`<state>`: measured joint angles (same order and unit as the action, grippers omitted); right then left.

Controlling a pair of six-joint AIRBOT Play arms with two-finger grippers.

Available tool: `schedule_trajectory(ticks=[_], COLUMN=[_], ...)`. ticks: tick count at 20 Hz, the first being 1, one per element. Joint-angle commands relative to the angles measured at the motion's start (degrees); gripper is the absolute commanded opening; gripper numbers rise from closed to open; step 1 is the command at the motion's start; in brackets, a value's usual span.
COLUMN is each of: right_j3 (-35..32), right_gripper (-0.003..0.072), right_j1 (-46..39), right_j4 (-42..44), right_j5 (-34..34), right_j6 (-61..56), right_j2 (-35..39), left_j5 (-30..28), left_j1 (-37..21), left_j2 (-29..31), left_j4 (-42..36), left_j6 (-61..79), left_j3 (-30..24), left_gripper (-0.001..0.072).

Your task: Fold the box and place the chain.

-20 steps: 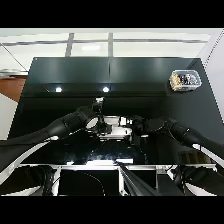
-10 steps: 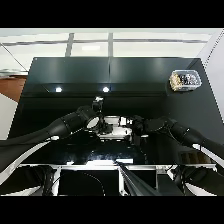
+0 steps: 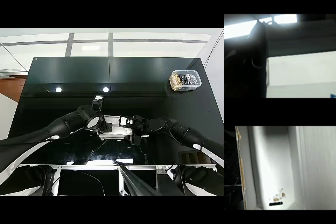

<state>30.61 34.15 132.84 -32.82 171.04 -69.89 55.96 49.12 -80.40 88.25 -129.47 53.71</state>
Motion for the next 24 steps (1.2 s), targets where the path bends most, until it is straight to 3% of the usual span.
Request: schedule_trajectory(ticks=[1, 8, 9, 11, 12, 17, 18, 19, 21, 22, 24], right_j3=[0.0, 0.0, 0.0, 0.0, 0.0, 0.0, 0.0, 0.0, 0.0, 0.0, 0.0], right_gripper=[0.0463, 0.0462, 0.0462, 0.0463, 0.0462, 0.0462, 0.0462, 0.0463, 0.0463, 0.0463, 0.0463], right_j1=[0.0, 0.0, 0.0, 0.0, 0.0, 0.0, 0.0, 0.0, 0.0, 0.0, 0.0], right_j4=[0.0, 0.0, 0.0, 0.0, 0.0, 0.0, 0.0, 0.0, 0.0, 0.0, 0.0], right_j5=[0.0, 0.0, 0.0, 0.0, 0.0, 0.0, 0.0, 0.0, 0.0, 0.0, 0.0], right_j6=[0.0, 0.0, 0.0, 0.0, 0.0, 0.0, 0.0, 0.0, 0.0, 0.0, 0.0], right_j2=[0.0, 0.0, 0.0, 0.0, 0.0, 0.0, 0.0, 0.0, 0.0, 0.0, 0.0], left_j5=[0.1, 0.0, 0.0, 0.5, 0.9, 1.3, 1.3, 1.3, 1.2, 1.1, 1.1], left_j1=[0.1, 0.3, 0.3, 0.2, 0.0, -0.2, -0.2, -0.2, -0.2, -0.2, -0.2], left_j2=[-0.4, -0.4, -0.4, -0.4, -0.4, -0.6, -0.6, -0.7, -0.7, -0.7, -0.7], left_j4=[-0.2, -0.2, -0.3, -0.2, -0.2, 0.2, 0.2, 0.2, 0.3, 0.2, 0.2], left_j6=[-0.9, -0.9, -1.0, -1.1, -1.1, -1.1, -1.1, -1.1, -1.0, -1.0, -0.8], left_j3=[0.0, 0.2, 0.3, 0.8, 1.2, 1.7, 1.7, 1.7, 1.7, 1.7, 1.7], left_gripper=[0.0108, 0.0061, 0.0103, 0.0363, 0.0423, 0.0422, 0.0405, 0.0337, 0.0101, 0.0034, 0.0034])
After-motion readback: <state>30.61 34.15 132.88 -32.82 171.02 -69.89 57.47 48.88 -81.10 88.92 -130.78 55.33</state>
